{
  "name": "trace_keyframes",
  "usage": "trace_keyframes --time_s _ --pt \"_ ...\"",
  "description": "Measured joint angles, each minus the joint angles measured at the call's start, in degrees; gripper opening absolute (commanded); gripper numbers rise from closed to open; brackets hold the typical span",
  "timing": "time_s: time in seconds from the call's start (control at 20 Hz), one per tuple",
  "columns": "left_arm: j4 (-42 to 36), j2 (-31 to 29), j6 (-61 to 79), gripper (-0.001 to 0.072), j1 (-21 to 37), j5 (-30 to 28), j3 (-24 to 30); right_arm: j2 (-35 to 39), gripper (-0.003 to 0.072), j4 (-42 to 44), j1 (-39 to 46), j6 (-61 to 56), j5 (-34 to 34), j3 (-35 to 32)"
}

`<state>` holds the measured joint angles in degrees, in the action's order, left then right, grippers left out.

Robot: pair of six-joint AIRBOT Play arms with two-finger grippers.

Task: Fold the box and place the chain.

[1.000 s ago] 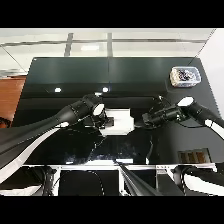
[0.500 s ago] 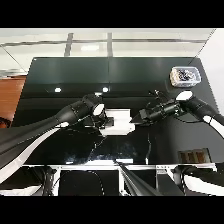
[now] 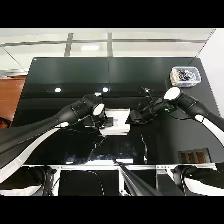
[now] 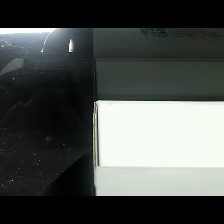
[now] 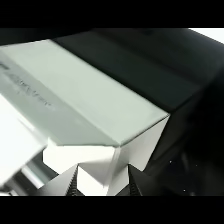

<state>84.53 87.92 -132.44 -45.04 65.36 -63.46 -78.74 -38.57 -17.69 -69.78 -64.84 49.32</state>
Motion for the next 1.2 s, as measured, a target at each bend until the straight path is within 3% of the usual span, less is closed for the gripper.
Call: trace_keyframes --time_s 0.05,0.3,0.35,0.4,0.85,1.15,1.2 --pt "0.02 0.0 0.0 0.0029 0.0 0.04 -0.02 0.0 0.0302 -1.57 -1.09 -1.7 0.74 0.57" --pt "-0.11 0.0 0.0 0.0029 0.0 -0.15 0.0 -0.02 0.0301 -10.25 -5.86 -11.93 3.65 2.36" --pt "-0.13 0.0 0.0 0.003 0.0 -0.2 0.0 -0.02 0.0237 -12.57 -6.78 -14.56 4.22 2.51" --pt "-0.15 0.0 0.02 0.0029 0.0 -0.2 0.0 -0.02 0.023 -14.8 -7.65 -16.96 4.61 2.73" --pt "-0.09 0.0 0.02 0.003 0.0 -0.2 0.0 -3.72 0.0232 -36.83 -18.69 -39.63 4.63 9.4" --pt "0.0 0.0 0.0 0.003 0.0 -0.2 -0.02 -5.79 0.023 -41.29 -21.35 -48.59 4.7 10.51" --pt "0.0 0.0 0.0 0.0029 0.0 -0.2 -0.02 -5.92 0.0127 -41.46 -21.49 -49.27 4.7 10.56"
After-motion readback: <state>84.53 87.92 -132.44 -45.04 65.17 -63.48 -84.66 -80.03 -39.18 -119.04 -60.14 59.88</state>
